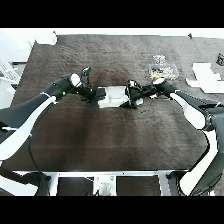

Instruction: Fold the box and place the chain.

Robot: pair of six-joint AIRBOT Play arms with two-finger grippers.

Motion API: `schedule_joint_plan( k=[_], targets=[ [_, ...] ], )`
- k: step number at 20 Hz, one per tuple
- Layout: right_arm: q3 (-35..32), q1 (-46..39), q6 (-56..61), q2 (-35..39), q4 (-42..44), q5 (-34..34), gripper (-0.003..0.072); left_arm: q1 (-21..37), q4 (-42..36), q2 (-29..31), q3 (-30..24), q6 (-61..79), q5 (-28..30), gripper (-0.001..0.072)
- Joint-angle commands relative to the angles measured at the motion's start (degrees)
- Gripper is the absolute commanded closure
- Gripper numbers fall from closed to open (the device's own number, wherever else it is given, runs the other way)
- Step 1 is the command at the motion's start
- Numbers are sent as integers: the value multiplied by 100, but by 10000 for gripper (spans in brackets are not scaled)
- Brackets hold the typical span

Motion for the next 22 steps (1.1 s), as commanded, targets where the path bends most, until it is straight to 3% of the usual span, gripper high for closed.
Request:
schedule_joint_plan(
  k=[1, 10, 22],
  targets=[
    [-2, 2, 2, -2, 0, 0, 105, -24, 160, -50, 138, -85, -103, 289],
    [-2, 2, 2, -2, 0, 0, 105, -162, 868, -905, 1473, -678, -1434, 288],
    [-2, 2, 2, -2, 0, 0, 105, -170, 1082, -1016, 1991, -920, -1930, 288]
  ],
)
